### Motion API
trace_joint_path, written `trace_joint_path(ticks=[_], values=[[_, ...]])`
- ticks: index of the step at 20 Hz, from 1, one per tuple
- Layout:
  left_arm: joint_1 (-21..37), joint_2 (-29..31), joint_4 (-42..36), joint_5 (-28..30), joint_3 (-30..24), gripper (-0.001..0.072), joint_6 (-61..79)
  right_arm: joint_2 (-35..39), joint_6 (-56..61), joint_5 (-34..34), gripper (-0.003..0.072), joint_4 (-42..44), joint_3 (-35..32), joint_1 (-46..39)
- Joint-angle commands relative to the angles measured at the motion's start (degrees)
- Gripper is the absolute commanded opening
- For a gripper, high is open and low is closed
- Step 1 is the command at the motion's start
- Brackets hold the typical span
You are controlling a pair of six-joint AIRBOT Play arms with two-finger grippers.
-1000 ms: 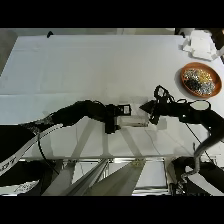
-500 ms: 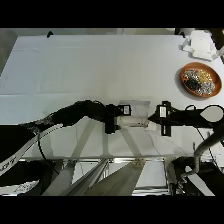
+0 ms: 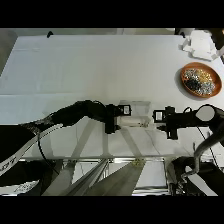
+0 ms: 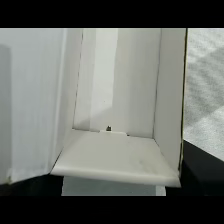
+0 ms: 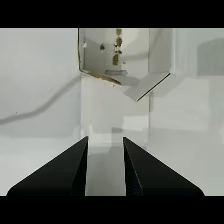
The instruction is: Fold the box and place the chain.
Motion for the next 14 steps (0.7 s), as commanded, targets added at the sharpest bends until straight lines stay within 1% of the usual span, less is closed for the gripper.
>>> trace_joint_path(ticks=[1,3,6,8,10,12,14], values=[[0.02,0.04,0.00,0.00,0.00,0.0335,0.00,-3.72,-1.70,-4.87,0.0215,4.04,-0.02,0.07],[0.02,0.04,0.00,0.00,0.00,0.0335,0.00,-4.76,-1.70,-7.76,0.0215,4.72,-0.02,0.07],[0.02,0.04,0.00,0.00,0.00,0.0336,0.00,-5.90,-1.73,-7.85,0.0215,5.20,-0.02,0.52],[0.02,0.04,0.00,0.00,0.00,0.0335,0.00,-6.47,-1.75,-8.00,0.0215,5.77,-0.02,2.89],[0.02,0.04,0.00,0.00,0.00,0.0335,0.00,-7.10,-1.73,-9.64,0.0215,5.75,-0.02,5.38],[0.02,0.04,0.00,0.00,0.00,0.0335,0.00,-7.39,-1.68,-11.56,0.0215,5.79,-0.02,6.73],[0.02,0.04,0.00,0.00,0.00,0.0335,0.00,-7.39,-1.66,-11.85,0.0214,6.12,-0.02,7.72]])
